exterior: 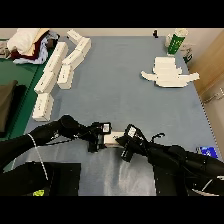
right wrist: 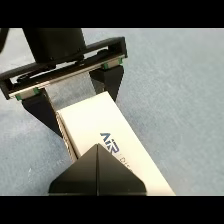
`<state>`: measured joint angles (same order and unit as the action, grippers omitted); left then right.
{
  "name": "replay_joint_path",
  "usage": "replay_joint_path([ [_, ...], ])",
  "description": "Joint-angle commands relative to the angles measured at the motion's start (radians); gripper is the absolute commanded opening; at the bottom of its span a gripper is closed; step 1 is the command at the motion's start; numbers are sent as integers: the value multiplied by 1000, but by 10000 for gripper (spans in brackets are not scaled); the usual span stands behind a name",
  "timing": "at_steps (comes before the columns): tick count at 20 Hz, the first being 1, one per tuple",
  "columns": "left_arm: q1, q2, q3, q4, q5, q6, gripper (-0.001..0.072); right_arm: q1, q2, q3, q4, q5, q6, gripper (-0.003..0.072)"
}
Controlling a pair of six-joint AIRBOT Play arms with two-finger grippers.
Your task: Fold the box.
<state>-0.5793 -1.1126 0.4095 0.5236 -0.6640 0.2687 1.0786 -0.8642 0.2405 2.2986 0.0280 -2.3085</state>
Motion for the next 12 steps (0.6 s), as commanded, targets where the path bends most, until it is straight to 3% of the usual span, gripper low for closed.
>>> replay_joint_path([
  [1, 0, 0, 0, 0, 0, 0, 539, 14, -52, -18, 10, 44, 24, 5],
  [12, 0, 0, 0, 0, 0, 0, 539, 14, -45, -14, 10, 54, 42, 5],
])
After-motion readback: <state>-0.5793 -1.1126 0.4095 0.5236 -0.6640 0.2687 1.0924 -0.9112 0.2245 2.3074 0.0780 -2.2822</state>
